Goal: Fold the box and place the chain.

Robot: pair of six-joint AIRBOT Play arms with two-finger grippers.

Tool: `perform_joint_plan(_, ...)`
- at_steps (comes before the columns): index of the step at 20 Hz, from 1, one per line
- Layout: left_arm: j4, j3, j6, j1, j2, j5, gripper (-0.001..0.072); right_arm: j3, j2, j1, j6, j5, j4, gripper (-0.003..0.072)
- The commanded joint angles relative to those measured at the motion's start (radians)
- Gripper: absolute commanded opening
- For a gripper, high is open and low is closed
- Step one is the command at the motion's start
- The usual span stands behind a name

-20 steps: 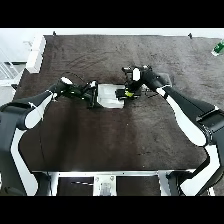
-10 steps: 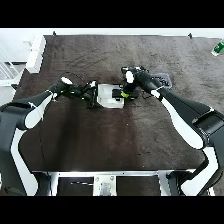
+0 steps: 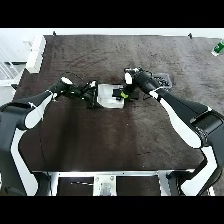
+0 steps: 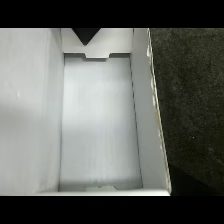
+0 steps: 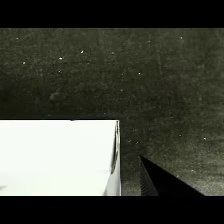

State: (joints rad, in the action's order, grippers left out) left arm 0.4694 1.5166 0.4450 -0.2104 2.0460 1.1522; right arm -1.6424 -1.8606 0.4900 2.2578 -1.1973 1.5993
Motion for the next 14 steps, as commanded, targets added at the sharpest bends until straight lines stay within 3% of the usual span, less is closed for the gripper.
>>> perform_joint_plan(1,0.000,0.000,0.001,0.000,0.000,-0.001,0.0409,-0.004,-0.005,-0.001,0.043,-0.019,0.029,0.0375)
perform_joint_plan(6,0.000,0.000,0.000,0.000,0.000,-0.001,0.0409,-0.013,-0.005,-0.008,0.043,-0.084,0.048,0.0372)
perform_joint_plan(10,0.000,0.000,0.000,0.000,0.000,0.000,0.0408,-0.035,-0.005,-0.006,0.043,-0.064,0.042,0.0231)
perform_joint_plan(13,0.000,0.000,0.000,0.000,0.000,0.000,0.0408,-0.035,-0.012,-0.006,0.051,-0.050,0.011,0.0198)
perform_joint_plan(14,0.000,0.000,0.000,0.000,0.000,0.000,0.0409,-0.035,-0.017,-0.006,0.051,-0.047,-0.003,0.0147)
